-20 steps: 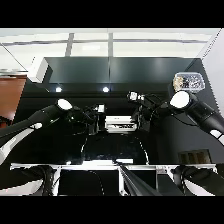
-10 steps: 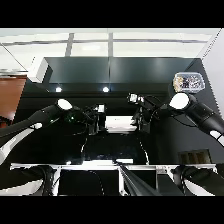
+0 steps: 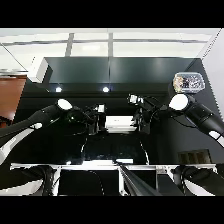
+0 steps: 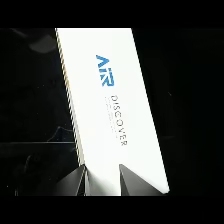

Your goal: Fold the box and place the chain.

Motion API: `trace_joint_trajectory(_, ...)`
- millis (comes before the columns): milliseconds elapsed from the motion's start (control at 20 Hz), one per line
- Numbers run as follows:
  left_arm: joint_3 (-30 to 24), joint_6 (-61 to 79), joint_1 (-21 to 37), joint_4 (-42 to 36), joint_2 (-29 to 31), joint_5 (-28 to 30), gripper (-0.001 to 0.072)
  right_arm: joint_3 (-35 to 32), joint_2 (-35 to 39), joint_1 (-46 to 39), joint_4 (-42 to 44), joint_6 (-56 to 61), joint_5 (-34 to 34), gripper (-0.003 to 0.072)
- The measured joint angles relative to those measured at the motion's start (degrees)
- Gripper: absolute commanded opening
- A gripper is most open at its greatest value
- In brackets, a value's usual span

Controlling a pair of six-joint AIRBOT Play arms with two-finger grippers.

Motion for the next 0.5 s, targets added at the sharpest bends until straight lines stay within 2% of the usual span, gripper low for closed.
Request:
trace_joint_trajectory(250,0.0,0.0,0.0,0.0,0.0,0.0,0.0351,-1.4,0.0,0.0,-0.2,0.8,-0.7,0.0263)
trace_joint_trajectory(450,0.0,0.0,0.0,0.0,0.0,0.0,0.0351,0.8,2.2,-0.4,0.0,6.6,2.0,0.0258)
trace_joint_trajectory(500,0.0,0.0,0.0,0.0,0.0,0.0,0.0351,1.4,3.0,-0.8,0.0,9.0,3.6,0.0122)
